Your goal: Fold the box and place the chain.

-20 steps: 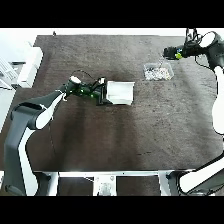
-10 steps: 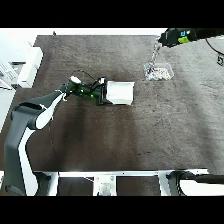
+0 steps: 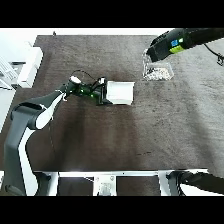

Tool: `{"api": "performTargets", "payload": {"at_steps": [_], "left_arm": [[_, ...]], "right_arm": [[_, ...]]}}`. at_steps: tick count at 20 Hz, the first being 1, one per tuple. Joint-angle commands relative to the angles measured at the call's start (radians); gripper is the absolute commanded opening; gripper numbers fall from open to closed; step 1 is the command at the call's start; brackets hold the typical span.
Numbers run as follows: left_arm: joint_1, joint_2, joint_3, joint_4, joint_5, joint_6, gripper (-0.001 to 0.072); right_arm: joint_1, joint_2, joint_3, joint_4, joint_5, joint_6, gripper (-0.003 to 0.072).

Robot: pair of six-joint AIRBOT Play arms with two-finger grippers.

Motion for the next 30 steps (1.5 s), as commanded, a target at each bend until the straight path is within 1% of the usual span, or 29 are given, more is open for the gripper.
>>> {"api": "performTargets", "payload": {"at_steps": [1,5,9,11,12,14,16,19,21,23,25,27,28,30], "left_arm": [[0.001,0.000,0.001,0.000,0.000,0.000,0.0479],[0.001,0.000,0.001,0.000,0.000,0.000,0.0479],[0.001,0.000,0.001,0.000,0.000,0.000,0.0479],[0.001,0.000,0.001,0.000,0.000,0.000,0.0479],[0.001,0.000,0.001,0.000,0.000,0.000,0.0479],[0.001,0.000,0.000,0.000,0.000,0.000,0.0479],[0.001,0.000,0.001,0.000,0.000,0.000,0.0479],[0.001,0.000,0.001,0.000,0.000,0.000,0.0479],[0.001,0.000,0.001,0.000,0.000,0.000,0.0479],[0.001,0.000,0.001,0.000,0.000,0.000,0.0479],[0.001,0.000,0.001,0.000,0.000,0.000,0.0479],[0.001,0.000,0.001,0.000,0.000,0.000,0.0479],[0.001,0.000,0.001,0.000,0.000,0.000,0.0479],[0.001,0.000,0.001,0.000,0.000,0.000,0.0479]], "right_arm": [[0.051,0.005,-0.024,-0.013,0.044,0.018,0.0014],[0.071,0.006,-0.064,-0.008,0.066,0.024,0.0014],[0.076,0.007,-0.164,0.027,0.065,0.024,0.0014],[0.076,0.007,-0.193,0.036,0.063,0.024,0.0014],[0.076,0.007,-0.203,0.043,0.043,0.024,0.0014],[0.076,0.007,-0.236,0.101,-0.037,0.002,0.0014],[0.076,0.006,-0.293,0.122,-0.145,-0.014,0.0014],[0.076,0.006,-0.419,0.123,-0.316,-0.014,0.0014],[0.076,0.006,-0.511,0.123,-0.453,0.013,0.0013],[0.076,-0.012,-0.579,0.123,-0.568,0.013,0.0013],[0.076,-0.053,-0.618,0.132,-0.674,0.013,0.0012],[0.076,-0.115,-0.631,0.174,-0.769,0.011,0.0012],[0.076,-0.154,-0.630,0.175,-0.797,0.012,0.0012],[0.074,-0.230,-0.630,0.176,-0.816,0.013,0.0014]]}}
